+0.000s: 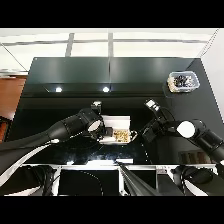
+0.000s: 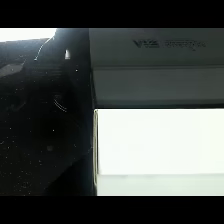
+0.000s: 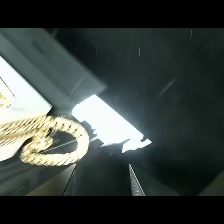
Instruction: Fold the box and place the chain.
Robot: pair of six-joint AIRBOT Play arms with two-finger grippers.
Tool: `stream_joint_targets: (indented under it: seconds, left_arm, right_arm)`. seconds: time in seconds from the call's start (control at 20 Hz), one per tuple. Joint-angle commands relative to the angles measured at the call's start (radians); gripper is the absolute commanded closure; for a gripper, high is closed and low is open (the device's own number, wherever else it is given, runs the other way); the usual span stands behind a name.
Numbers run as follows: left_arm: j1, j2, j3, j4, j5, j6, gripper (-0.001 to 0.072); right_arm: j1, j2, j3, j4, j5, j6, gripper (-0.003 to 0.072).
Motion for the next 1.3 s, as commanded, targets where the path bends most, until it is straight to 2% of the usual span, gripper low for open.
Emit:
stream_joint_targets:
  seconds: [0.0,0.05,0.15,0.35,0.5,0.6,0.85,1.25]
  left_arm:
    - [0.000,0.000,0.000,0.000,0.001,0.000,0.0680]
    - [0.000,0.000,0.000,0.001,0.000,0.000,0.0680]
    - [0.000,-0.001,0.000,0.000,0.002,0.000,0.0680]
    - [0.000,-0.001,0.000,0.001,0.003,0.000,0.0680]
    - [0.000,-0.001,0.000,0.001,0.003,0.000,0.0680]
    - [0.000,-0.001,0.000,0.000,0.003,0.000,0.0680]
    - [0.000,-0.001,0.000,0.000,0.003,0.000,0.0680]
    - [0.000,-0.001,0.000,0.000,0.003,0.000,0.0680]
  right_arm:
    - [0.041,-0.003,-0.034,-0.031,-0.135,-0.206,0.0279]
    - [0.041,-0.009,-0.034,-0.031,-0.152,-0.238,0.0279]
    - [0.041,-0.014,-0.033,-0.030,-0.169,-0.312,0.0015]
    - [0.072,-0.017,-0.034,0.024,-0.146,-0.415,0.0015]
    - [0.103,-0.017,-0.037,0.090,-0.025,-0.596,0.0015]
    - [0.103,-0.019,-0.046,0.130,0.009,-0.695,0.0015]
    - [0.105,-0.061,-0.047,0.201,0.014,-0.828,0.0015]
    - [0.105,-0.109,-0.047,0.222,-0.085,-0.908,0.0016]
